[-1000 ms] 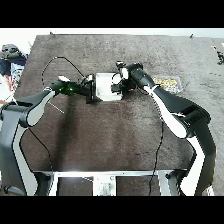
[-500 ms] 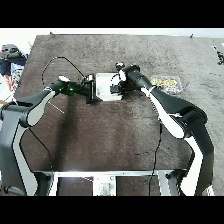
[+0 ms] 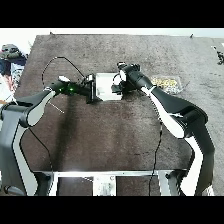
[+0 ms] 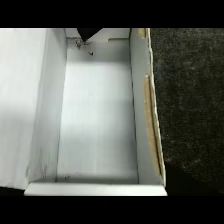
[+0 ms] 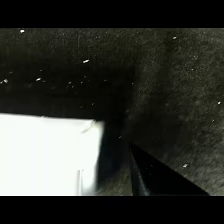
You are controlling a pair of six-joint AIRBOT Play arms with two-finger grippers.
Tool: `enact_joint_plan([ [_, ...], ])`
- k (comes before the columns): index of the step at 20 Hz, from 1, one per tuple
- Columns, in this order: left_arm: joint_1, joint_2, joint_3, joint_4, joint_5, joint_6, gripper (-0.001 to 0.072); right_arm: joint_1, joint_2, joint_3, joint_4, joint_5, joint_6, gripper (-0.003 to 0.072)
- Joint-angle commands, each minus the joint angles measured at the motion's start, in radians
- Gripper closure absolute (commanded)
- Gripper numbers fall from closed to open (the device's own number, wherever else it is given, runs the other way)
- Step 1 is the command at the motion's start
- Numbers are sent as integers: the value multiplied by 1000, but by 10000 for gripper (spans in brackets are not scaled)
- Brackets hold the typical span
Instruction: Fold the box and place the chain.
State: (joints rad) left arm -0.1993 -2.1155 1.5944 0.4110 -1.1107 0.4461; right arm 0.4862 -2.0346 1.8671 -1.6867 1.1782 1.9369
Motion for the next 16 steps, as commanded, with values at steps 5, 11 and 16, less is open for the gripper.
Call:
enact_joint_plan([
  [5,1,0,0,0,0,-1,543,1,47,2,41,8,-39,328],
  [11,1,0,0,-1,0,-1,543,-8,101,3,39,23,-178,258],
  [16,1,0,0,-1,0,-1,543,-141,250,3,-40,17,-276,206],
])
